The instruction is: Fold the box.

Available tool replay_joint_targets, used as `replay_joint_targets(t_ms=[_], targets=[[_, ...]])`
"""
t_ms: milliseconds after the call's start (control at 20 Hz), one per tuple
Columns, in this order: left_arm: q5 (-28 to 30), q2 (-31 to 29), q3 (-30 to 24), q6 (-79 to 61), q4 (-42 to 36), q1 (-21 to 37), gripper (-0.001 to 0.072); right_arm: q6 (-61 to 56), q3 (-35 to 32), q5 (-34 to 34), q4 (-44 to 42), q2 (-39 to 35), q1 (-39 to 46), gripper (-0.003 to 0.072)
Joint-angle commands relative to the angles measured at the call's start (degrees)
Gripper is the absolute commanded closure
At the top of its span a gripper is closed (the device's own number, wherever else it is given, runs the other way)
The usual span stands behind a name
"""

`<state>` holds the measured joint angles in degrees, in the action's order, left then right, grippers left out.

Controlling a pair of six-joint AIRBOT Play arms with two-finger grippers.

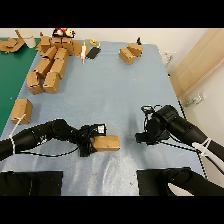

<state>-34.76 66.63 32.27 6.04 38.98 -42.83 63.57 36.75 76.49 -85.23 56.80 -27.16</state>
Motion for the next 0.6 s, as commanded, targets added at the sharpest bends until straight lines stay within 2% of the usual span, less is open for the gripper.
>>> replay_joint_targets(t_ms=[0,150,300,450,550], targets=[[0.3,-0.1,0.0,0.0,-0.4,0.0,0.0186,-0.8,0.1,-3.1,-2.3,1.4,0.4,0.0680],[0.3,-0.5,0.1,0.9,-0.4,0.0,0.0187,-0.8,0.1,-3.6,-2.3,1.4,0.4,0.0680],[1.0,-1.8,1.0,10.9,0.2,0.1,0.0186,-0.7,0.1,-3.6,-2.3,1.4,0.4,0.0680],[1.6,-4.2,3.0,23.2,8.7,0.7,0.0186,-0.7,0.1,-3.6,-2.3,1.4,0.4,0.0680],[1.7,-5.6,4.0,33.5,15.9,4.0,0.0186,-0.7,0.1,-3.6,-2.3,1.4,0.4,0.0680]])
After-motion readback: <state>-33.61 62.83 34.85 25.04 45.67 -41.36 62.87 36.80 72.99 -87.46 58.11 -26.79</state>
